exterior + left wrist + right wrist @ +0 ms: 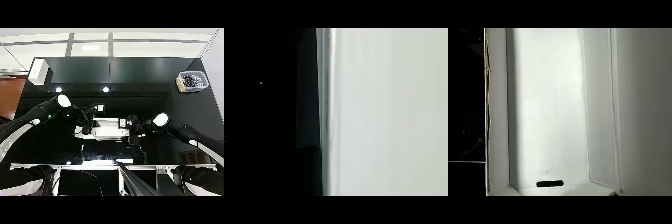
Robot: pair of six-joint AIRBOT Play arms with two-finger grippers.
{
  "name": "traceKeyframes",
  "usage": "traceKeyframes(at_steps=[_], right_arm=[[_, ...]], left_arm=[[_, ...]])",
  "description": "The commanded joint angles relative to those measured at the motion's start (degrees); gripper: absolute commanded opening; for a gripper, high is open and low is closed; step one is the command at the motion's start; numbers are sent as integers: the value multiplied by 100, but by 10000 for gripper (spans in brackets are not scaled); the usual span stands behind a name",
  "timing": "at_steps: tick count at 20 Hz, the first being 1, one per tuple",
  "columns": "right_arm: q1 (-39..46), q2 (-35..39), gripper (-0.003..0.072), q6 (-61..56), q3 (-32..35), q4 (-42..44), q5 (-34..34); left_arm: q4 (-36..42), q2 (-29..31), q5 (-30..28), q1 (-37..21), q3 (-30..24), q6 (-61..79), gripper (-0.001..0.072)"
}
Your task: Fold the box and place the chain.
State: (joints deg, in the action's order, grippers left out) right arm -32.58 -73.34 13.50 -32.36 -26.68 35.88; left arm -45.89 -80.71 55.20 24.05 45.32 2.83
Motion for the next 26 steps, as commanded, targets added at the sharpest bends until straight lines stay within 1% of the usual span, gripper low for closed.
traceKeyframes(at_steps=[1,7,11,23,24,25,26], right_arm=[[-63,-4,637,-61,-7,-24,-114],[-57,-4,637,-155,-4,-63,-164],[-59,-13,637,-365,-2,-389,-160],[-57,-13,636,-391,-2,-385,-162],[-57,-13,614,-391,-2,-385,-162],[-57,-13,454,-391,-2,-385,-162],[-57,-13,439,-393,-2,-385,-162]], left_arm=[[9,-4,-11,2,2,-4,26],[9,-4,-13,0,2,-4,25],[9,-4,-11,0,2,-4,25],[9,-4,-11,0,2,-7,26],[9,-4,-11,0,2,-4,26],[9,-4,-11,0,2,-7,26],[9,-4,-9,0,2,-7,26]])
